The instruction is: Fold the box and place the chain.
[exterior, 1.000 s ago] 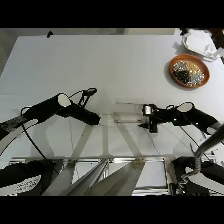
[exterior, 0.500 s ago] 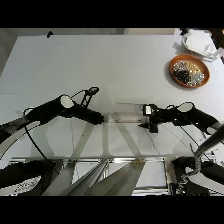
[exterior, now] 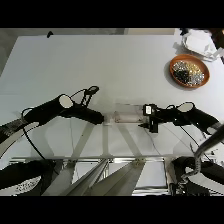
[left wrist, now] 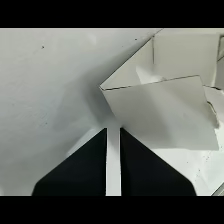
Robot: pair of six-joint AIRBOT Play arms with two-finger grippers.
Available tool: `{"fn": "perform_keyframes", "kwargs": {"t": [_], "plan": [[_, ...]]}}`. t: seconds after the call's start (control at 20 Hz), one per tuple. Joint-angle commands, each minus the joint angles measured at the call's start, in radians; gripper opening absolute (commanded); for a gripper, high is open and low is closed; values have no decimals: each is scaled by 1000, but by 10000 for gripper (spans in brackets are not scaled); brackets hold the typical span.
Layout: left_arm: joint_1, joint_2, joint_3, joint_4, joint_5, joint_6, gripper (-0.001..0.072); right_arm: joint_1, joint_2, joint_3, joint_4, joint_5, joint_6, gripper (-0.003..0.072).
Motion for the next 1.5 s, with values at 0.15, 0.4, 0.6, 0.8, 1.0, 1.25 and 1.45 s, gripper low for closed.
{"fn": "perform_keyframes", "kwargs": {"t": [0.15, 0.4, 0.6, 0.8, 1.0, 1.25, 1.45], "plan": [[-3, 17, 1, -37, 14, 8, 170, 1, 0, 0, 0, -2, -1, 410], [-7, 17, 1, -116, 18, 49, 184, 1, 0, 0, 0, -2, -1, 410], [-10, 18, 1, -126, 11, 49, 211, 1, 0, 0, 0, -1, -1, 410], [-17, 25, 1, -177, 8, 75, 211, 1, 0, 0, -3, -1, -1, 410], [-39, 25, 1, -238, 8, 114, 209, 1, 0, 0, -3, -1, -1, 410], [-37, 43, 1, -254, 10, 124, 208, 1, 0, 0, -3, -1, -1, 410], [-39, 50, 1, -256, 13, 124, 209, 1, 0, 0, -3, -1, -1, 410]]}}
